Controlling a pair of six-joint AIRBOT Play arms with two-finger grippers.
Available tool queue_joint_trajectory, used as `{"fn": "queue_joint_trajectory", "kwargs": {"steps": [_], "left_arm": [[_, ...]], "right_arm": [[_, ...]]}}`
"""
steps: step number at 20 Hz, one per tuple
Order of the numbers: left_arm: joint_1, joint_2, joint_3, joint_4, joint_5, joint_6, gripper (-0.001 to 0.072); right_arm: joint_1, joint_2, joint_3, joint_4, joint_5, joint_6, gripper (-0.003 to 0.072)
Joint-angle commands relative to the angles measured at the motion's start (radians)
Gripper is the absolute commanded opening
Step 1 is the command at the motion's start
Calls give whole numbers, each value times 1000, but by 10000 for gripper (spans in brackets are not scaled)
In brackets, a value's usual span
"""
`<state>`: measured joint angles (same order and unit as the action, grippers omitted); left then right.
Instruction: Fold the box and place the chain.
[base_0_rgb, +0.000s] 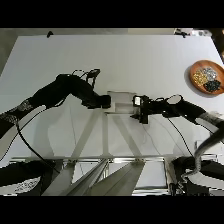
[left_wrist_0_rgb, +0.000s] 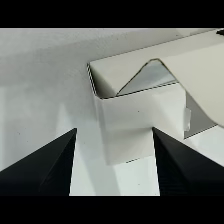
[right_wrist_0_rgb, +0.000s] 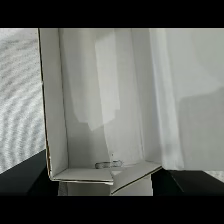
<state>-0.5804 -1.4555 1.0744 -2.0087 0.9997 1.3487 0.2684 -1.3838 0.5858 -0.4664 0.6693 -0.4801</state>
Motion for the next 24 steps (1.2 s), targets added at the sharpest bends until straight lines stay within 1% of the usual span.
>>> {"fn": "queue_joint_trajectory", "kwargs": {"steps": [1,2,6,8,10,12,15,20,21,24], "left_arm": [[-15,-10,4,37,3,-72,500],[-19,-19,4,55,1,-96,495],[-41,-51,21,47,-17,-119,493],[-58,-64,53,48,-24,-119,435],[-77,-77,92,58,-20,-134,435],[-97,-96,121,108,5,-183,433],[-108,-120,123,156,43,-238,433],[-109,-126,123,171,34,-329,432],[-109,-126,123,170,28,-340,391],[-114,-126,122,170,10,-375,385]], "right_arm": [[0,0,0,0,0,0,320],[0,0,0,0,0,0,320],[0,0,0,0,1,0,320],[0,0,0,0,0,0,320],[0,0,0,0,0,0,320],[0,0,0,0,0,0,320],[0,0,0,0,0,0,320],[0,0,0,0,0,0,320],[0,0,0,0,0,0,320],[0,0,0,0,0,0,320]]}}
